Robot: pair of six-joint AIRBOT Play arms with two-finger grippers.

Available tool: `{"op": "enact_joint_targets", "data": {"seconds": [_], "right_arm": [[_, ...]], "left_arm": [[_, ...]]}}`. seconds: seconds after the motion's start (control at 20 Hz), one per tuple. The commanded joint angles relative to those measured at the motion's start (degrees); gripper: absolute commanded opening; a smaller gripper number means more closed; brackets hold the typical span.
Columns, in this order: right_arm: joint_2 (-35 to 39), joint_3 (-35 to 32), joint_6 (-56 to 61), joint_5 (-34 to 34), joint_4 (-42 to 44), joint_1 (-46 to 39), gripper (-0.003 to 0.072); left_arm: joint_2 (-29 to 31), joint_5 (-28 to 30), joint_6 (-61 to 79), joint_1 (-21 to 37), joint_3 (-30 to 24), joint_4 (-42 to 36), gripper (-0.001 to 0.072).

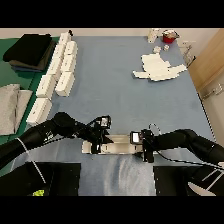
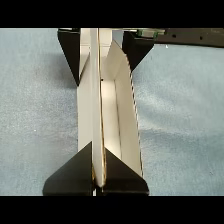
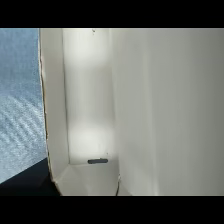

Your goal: Fold the box.

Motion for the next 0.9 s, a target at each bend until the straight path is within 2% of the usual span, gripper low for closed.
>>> {"op": "enact_joint_targets", "data": {"seconds": [0.0, 0.3, 0.5, 0.6, 0.8, 0.85], "right_arm": [[0.48, -0.04, 0.48, -0.33, 0.07, 0.04, 0.0602], [0.35, -0.52, 0.48, 1.4, 0.09, 0.04, 0.0608], [0.35, -1.38, 0.44, 1.64, 0.11, 0.04, 0.0586], [0.35, -1.42, 0.44, 1.64, 0.11, 0.04, 0.051], [0.35, -1.4, 0.44, 1.64, 0.07, 0.04, 0.0498], [0.35, -1.4, 0.44, 1.64, 0.09, 0.04, 0.0435]], "left_arm": [[0.02, 0.13, 0.0, 0.02, -0.02, 0.0, 0.0011], [0.02, 0.13, 0.0, 0.02, -0.02, 0.0, 0.0011], [0.02, 0.13, 0.0, 0.02, -0.02, -0.02, 0.0011], [0.02, 0.13, 0.0, 0.02, -0.02, 0.0, 0.0011], [0.02, 0.13, 0.0, 0.02, -0.02, 0.0, 0.0011], [0.02, 0.13, 0.0, 0.02, -0.02, 0.0, 0.0011]]}}
